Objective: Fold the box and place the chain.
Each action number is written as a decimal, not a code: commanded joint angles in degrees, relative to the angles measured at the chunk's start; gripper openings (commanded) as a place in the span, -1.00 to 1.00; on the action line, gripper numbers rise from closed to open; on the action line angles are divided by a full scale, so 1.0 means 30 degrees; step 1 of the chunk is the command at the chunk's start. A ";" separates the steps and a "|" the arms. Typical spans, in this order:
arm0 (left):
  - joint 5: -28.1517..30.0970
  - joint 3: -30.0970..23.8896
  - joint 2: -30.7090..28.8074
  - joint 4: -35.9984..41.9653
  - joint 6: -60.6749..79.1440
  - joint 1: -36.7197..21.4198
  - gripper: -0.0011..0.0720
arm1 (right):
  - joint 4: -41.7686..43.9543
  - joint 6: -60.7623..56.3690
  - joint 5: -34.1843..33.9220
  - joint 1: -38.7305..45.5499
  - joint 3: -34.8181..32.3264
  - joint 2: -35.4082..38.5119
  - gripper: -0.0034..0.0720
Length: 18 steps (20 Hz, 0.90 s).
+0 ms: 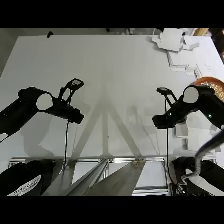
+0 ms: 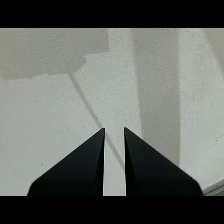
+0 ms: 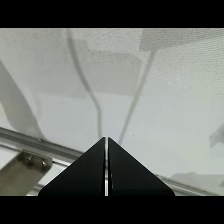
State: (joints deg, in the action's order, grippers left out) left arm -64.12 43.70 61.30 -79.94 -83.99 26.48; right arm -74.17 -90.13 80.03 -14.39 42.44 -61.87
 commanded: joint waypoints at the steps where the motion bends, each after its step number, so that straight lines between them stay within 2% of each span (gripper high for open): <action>1: 0.0007 -0.0007 -0.0015 0.0000 0.0000 0.0015 -0.61 | -0.0277 0.0066 -0.0153 -0.0022 -0.0015 0.0015 -0.85; 5: 0.0007 0.0000 -0.0015 0.0000 0.0000 0.0015 -0.61 | -0.3577 0.0182 -0.0554 0.0000 -0.0015 0.0044 -0.85; 12: 0.0007 0.0000 -0.0015 0.0000 0.0000 0.0015 -0.61 | -1.3865 -0.0044 -0.0962 0.0262 0.0000 0.0073 -0.85; 15: 0.0007 0.0000 -0.0015 0.0007 0.0000 0.0015 -0.61 | -1.5832 -0.0357 -0.2878 0.2929 0.0000 0.0066 -0.85; 18: 0.0007 0.0000 -0.0015 0.0000 0.0000 0.0015 -0.61 | -1.5926 0.0058 -0.4087 0.7337 0.0000 0.0066 -0.83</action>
State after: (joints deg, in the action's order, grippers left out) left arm -64.12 43.70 61.30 -79.94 -83.99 26.48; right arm -117.45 -90.52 71.94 -1.58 42.39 -61.69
